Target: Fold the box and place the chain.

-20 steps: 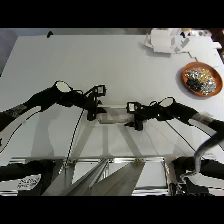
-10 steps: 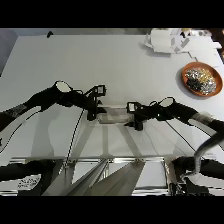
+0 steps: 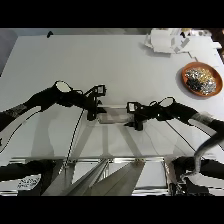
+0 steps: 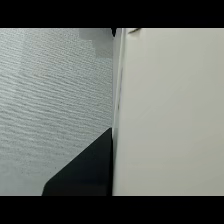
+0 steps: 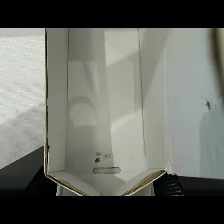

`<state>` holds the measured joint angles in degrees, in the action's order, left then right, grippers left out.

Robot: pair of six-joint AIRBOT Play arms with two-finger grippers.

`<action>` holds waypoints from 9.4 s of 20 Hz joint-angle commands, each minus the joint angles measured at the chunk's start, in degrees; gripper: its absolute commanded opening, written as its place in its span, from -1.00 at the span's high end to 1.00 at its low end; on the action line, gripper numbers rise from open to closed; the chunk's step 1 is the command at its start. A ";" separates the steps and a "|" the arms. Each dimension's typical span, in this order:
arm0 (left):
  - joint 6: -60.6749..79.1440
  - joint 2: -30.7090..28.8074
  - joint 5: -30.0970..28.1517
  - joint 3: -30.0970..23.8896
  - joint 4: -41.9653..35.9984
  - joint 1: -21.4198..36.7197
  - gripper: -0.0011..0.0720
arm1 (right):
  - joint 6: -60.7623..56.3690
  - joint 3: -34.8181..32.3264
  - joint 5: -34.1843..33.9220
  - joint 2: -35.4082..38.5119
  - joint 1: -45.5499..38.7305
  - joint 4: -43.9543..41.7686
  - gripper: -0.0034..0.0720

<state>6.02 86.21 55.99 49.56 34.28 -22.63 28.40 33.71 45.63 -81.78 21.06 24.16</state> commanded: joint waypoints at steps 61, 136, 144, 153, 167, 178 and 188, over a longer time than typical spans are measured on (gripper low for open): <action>-8.11 -10.01 4.79 -3.26 24.22 -3.41 0.16 | 0.00 -0.04 0.07 0.00 0.07 0.00 -0.19; -21.00 -19.87 1.03 -11.69 7.91 -1.01 0.96 | 0.00 -0.04 0.07 -0.02 0.07 0.00 -0.19; -59.19 -32.11 9.88 -11.85 22.62 16.92 0.96 | 0.00 -0.04 0.07 0.00 0.07 0.00 -0.19; -66.16 -20.11 4.17 -19.32 14.10 20.20 0.96 | 0.00 -0.02 0.07 -0.02 0.07 0.00 -0.19; -62.62 -13.51 0.76 -19.32 3.67 10.36 0.96 | 0.00 -0.04 0.07 -0.02 0.07 0.00 -0.19; -62.82 -20.09 -0.94 -19.30 -0.26 7.89 0.34 | 0.00 -0.04 0.07 0.00 0.07 0.00 -0.19; -63.06 -20.06 -3.63 -19.30 -0.94 3.28 -0.44 | 0.00 -0.04 0.07 0.00 0.07 0.00 -0.19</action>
<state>-56.82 65.91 54.11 30.26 33.45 -17.61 28.40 33.67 45.67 -81.80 21.15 24.16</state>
